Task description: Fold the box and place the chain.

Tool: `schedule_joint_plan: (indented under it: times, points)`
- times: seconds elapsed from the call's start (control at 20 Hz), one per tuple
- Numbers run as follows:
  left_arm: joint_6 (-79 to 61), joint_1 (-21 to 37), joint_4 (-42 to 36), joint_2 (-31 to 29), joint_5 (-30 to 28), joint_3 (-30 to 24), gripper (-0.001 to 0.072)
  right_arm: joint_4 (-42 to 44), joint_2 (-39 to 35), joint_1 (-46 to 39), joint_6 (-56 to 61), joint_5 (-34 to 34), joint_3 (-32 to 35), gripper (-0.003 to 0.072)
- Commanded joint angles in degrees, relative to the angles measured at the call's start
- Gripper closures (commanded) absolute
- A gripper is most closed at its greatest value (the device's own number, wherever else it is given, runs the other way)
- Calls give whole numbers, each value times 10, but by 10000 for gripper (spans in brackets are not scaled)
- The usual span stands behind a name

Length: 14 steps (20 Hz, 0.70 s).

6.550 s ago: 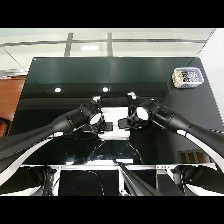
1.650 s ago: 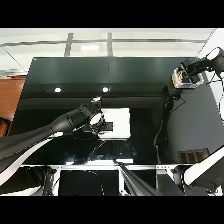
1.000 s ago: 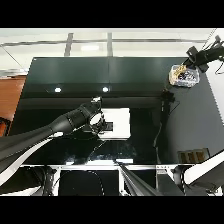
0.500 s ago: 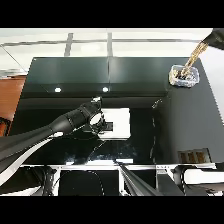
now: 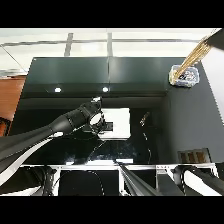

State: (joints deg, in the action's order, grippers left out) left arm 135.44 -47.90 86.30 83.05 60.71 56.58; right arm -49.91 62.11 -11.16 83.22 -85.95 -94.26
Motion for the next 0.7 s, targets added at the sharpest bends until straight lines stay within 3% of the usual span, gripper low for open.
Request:
schedule_joint_plan:
  times: [0.0,0.15,0.35,0.5,0.65]
  points:
    - [0,0,0,0,-1,0,683,16,-97,72,-17,-21,147,669]
    - [0,0,0,0,0,0,683,71,-132,145,-18,-18,254,669]
    - [0,0,0,0,0,0,683,166,-133,264,-19,125,358,669]
    - [0,0,0,0,-1,0,683,168,-126,328,-18,235,396,669]
    - [0,0,0,0,0,0,683,147,-101,352,-18,266,414,668]
